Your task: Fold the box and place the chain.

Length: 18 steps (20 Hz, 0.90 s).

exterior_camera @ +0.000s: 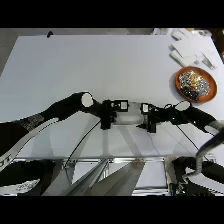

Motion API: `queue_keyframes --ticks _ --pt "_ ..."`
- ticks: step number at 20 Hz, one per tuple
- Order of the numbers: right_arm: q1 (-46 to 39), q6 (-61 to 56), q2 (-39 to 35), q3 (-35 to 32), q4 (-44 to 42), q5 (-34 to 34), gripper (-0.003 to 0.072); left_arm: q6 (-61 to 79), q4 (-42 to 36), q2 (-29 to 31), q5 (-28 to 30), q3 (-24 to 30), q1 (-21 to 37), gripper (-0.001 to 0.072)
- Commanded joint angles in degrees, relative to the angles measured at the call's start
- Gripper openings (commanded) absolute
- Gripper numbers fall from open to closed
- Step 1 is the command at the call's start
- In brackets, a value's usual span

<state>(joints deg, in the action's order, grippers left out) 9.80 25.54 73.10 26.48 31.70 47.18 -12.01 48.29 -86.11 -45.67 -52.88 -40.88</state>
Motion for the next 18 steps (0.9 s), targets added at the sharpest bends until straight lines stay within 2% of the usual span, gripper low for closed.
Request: queue_keyframes --ticks 1,2,5,6,8,9,12,14,18 --pt "0.0 0.0 0.0 0.0 0.0 0.0 0.0436 0.0 -1.1 -0.7 -0.3 0.0 -0.5 0.0423" --pt "0.0 0.0 0.0 0.0 0.0 0.0 0.0436 0.0 -1.1 -0.8 -0.5 0.0 -0.5 0.052" --pt "0.0 0.0 0.0 0.0 0.0 0.0 0.0436 0.0 -1.1 -0.7 -2.0 0.0 -0.6 0.0522" --pt "0.0 0.0 0.0 0.0 0.0 0.0 0.0436 -0.7 -1.0 -0.5 -2.8 0.0 -0.6 0.0435" --pt "0.0 0.0 0.0 0.0 0.0 0.0 0.0436 -5.4 0.9 1.3 -4.0 0.0 -0.2 0.0163" --pt "0.0 0.0 0.0 0.0 0.0 0.0 0.0436 -7.9 2.4 2.7 -5.1 0.0 0.2 0.0076" --pt "0.0 0.0 0.0 0.0 0.0 0.0 0.0436 -18.8 7.1 7.7 -9.2 0.0 2.4 0.0064" --pt "0.0 0.0 0.0 0.0 0.0 0.0 0.0436 -29.4 10.3 11.2 -11.2 0.0 4.5 0.0005" --pt "0.0 0.0 0.0 0.0 0.0 0.0 0.0436 -49.6 15.1 16.5 -13.4 0.0 10.0 0.0003"
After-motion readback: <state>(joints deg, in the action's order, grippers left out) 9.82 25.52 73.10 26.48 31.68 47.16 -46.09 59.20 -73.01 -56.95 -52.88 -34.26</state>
